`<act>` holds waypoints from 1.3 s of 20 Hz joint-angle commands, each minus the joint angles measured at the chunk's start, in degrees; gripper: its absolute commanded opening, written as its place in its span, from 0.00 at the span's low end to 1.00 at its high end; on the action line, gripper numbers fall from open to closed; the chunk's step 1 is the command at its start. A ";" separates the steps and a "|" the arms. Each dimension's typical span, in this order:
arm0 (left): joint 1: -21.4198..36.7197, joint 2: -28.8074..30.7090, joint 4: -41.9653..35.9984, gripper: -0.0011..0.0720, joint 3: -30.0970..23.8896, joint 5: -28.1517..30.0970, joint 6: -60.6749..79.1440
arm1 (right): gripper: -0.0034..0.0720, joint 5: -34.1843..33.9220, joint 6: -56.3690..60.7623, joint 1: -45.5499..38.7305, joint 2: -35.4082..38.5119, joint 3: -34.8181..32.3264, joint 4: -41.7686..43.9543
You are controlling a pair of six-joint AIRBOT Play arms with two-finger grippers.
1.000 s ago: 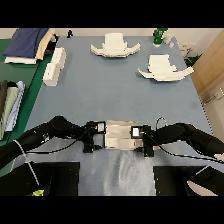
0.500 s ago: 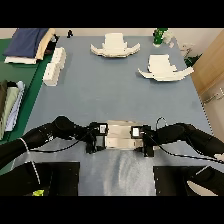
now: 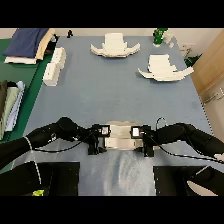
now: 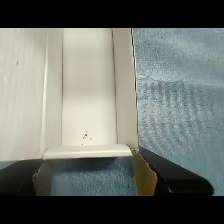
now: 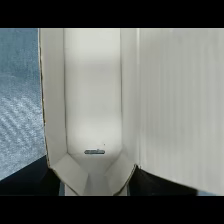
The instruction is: Fold the box.
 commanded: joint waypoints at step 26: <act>-1.73 -0.83 -1.27 0.84 0.22 4.59 -1.86 | 0.70 0.02 0.02 0.02 0.04 0.00 0.02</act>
